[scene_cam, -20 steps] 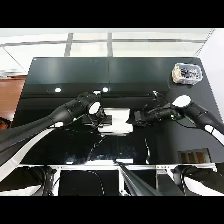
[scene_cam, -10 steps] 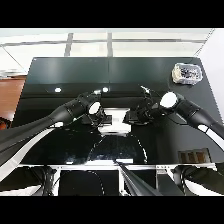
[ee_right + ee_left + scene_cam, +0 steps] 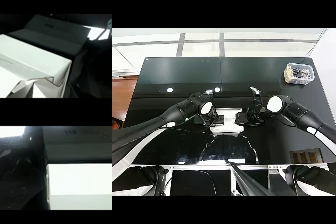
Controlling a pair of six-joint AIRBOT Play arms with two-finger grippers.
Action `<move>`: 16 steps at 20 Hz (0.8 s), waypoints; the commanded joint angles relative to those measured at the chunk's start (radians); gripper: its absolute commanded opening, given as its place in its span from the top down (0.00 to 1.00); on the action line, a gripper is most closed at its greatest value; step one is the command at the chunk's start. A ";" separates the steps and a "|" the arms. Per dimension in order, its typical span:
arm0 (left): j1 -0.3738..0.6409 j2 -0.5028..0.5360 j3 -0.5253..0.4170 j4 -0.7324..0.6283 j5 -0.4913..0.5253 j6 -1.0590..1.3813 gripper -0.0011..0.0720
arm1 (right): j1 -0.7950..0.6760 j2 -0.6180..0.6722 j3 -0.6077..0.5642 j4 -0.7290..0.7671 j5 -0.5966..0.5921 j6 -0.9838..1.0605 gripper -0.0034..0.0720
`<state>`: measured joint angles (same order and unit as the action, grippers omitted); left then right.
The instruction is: Fold the box and place the chain.
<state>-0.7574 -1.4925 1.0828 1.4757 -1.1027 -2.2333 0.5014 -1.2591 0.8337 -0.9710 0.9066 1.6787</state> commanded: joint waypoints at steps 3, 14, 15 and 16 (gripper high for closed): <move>0.001 0.000 0.001 0.000 -0.002 0.000 0.95 | 0.010 -0.022 0.001 -0.018 -0.010 0.047 0.30; 0.001 0.000 0.001 0.000 -0.002 0.001 0.95 | 0.109 -0.098 0.103 -0.212 0.068 0.183 0.30; 0.001 0.000 0.001 0.000 -0.002 0.001 0.95 | 0.109 -0.098 0.103 -0.217 0.072 0.197 0.30; 0.001 0.000 0.001 0.000 -0.002 0.001 0.95 | 0.109 -0.098 0.103 -0.217 0.075 0.204 0.30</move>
